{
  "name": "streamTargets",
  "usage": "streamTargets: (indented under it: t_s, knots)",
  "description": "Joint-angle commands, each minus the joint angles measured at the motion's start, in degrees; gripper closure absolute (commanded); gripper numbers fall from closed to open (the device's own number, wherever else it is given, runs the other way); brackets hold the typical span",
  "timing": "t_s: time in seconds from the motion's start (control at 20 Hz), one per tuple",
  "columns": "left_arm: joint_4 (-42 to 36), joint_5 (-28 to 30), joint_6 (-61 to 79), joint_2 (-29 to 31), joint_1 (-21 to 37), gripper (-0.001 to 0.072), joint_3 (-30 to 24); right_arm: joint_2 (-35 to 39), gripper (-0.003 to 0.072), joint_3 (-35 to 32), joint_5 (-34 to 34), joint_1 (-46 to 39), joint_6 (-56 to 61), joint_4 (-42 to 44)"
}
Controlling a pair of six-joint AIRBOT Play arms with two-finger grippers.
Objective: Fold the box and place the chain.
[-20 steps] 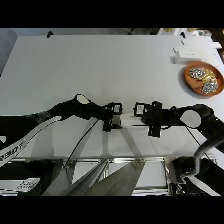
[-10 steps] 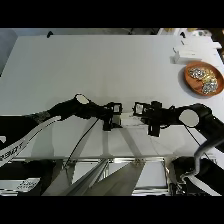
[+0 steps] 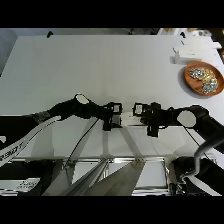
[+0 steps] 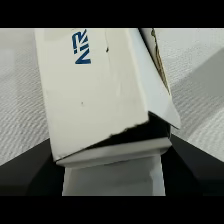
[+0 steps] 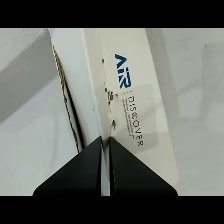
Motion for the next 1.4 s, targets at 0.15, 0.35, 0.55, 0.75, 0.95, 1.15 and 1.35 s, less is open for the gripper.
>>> streamTargets:
  t_s: [0.15,0.35,0.55,0.75,0.95,1.15,1.35]
  knots:
    - [0.07,-0.09,0.31,0.02,0.00,0.0525,0.00,1.68,0.0665,0.04,-4.57,0.02,1.79,-0.46]
    - [0.07,-0.09,0.31,0.02,0.00,0.0525,0.02,1.68,0.0665,0.04,-4.59,0.02,1.70,-0.50]
    - [0.07,-0.09,0.31,0.02,0.00,0.0525,0.00,0.46,0.0665,-0.04,-2.14,0.02,1.44,-0.50]
    - [0.07,-0.09,0.31,0.02,0.00,0.0525,0.00,-1.51,0.0664,-0.07,-1.29,0.02,1.44,-0.48]
    - [0.07,-0.09,0.31,0.02,0.00,0.0525,0.00,-1.51,0.0619,-0.07,0.92,0.02,0.94,-0.50]
    - [0.07,-0.09,0.31,0.02,0.00,0.0525,0.02,-1.22,0.0436,-0.04,1.70,0.02,0.96,-0.46]
    - [0.07,-0.09,0.31,0.02,0.00,0.0525,0.00,0.04,0.0435,-0.02,1.36,0.02,0.94,-0.48]
